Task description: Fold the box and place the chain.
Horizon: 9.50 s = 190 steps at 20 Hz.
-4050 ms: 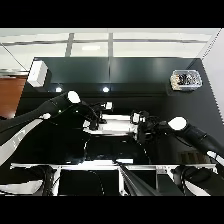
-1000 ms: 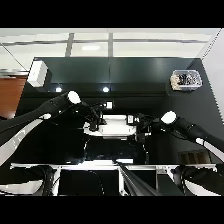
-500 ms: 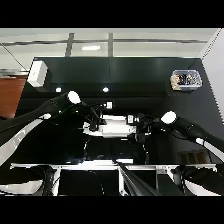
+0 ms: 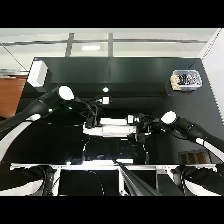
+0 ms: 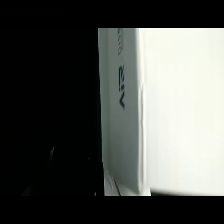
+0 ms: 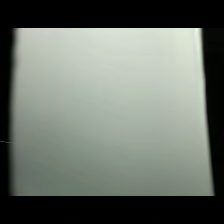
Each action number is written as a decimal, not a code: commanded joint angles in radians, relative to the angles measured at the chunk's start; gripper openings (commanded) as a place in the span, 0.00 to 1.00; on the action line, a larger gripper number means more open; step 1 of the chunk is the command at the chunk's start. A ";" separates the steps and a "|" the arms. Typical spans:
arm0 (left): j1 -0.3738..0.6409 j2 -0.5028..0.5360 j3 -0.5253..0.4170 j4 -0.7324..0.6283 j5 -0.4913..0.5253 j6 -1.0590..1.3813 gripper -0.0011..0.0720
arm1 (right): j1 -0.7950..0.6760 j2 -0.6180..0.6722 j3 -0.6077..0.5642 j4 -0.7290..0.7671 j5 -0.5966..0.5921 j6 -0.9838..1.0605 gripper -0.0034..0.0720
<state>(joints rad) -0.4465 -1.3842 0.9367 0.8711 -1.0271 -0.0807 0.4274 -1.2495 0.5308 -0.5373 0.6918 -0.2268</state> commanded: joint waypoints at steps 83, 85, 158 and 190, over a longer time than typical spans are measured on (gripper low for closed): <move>-0.025 0.048 -0.281 -0.334 0.185 0.185 0.35 | 0.001 -0.001 0.001 0.001 0.000 0.002 0.06; -0.025 0.048 -0.281 -0.317 0.185 0.185 0.58 | 0.001 -0.001 0.001 0.001 0.000 0.002 0.06; -0.152 0.078 -0.100 0.270 0.161 -1.682 0.81 | 0.001 -0.001 0.001 0.001 0.000 0.002 0.06; -0.378 -0.117 0.108 0.605 -0.031 -2.179 0.23 | 0.001 -0.001 0.001 0.001 0.000 0.002 0.06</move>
<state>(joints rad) -0.8135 -1.4994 1.0439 1.4704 -1.0615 -2.2379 0.4278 -1.2495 0.5308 -0.5362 0.6914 -0.2249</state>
